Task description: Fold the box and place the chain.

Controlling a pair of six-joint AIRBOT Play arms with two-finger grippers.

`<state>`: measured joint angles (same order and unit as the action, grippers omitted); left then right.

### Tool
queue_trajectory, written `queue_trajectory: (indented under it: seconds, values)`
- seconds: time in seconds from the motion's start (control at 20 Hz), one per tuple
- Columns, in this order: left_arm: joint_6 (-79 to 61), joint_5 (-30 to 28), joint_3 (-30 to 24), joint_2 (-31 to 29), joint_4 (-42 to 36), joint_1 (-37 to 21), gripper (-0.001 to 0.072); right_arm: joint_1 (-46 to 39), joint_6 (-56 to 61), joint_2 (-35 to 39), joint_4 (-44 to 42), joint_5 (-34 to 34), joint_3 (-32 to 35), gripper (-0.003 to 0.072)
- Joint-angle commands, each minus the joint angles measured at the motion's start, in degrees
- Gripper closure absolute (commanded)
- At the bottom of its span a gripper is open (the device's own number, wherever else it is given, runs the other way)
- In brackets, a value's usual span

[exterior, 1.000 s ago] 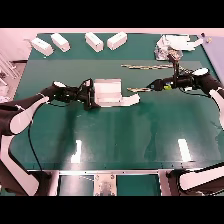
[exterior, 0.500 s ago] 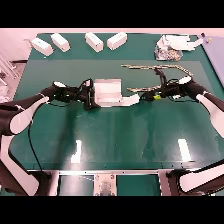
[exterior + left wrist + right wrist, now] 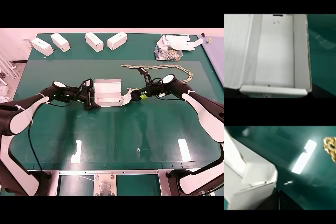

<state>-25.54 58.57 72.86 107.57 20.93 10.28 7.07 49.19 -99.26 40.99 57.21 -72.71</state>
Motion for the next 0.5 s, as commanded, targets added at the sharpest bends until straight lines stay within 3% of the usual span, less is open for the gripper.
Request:
queue_trajectory:
  seconds: [0.0,0.2,0.25,0.3,0.45]
  values:
    - [0.0,0.0,0.0,0.0,0.0,0.0,0.0080,1.1,1.6,0.7,0.0,2.0,-3.0,0.0682]
    - [0.0,0.0,0.0,0.0,0.0,0.0,0.0080,2.9,1.6,1.6,0.1,4.2,-3.6,0.0677]
    - [0.0,0.0,0.0,0.0,0.0,0.0,0.0080,3.3,1.6,1.6,0.2,3.9,-3.5,0.0496]
    - [0.0,0.0,0.0,0.0,0.0,0.0,0.0080,3.6,1.6,1.6,0.2,4.1,-3.5,0.0201]
    - [0.0,0.0,0.0,0.0,0.0,0.0,0.0081,3.9,1.6,1.6,0.5,4.3,-3.5,0.0246]
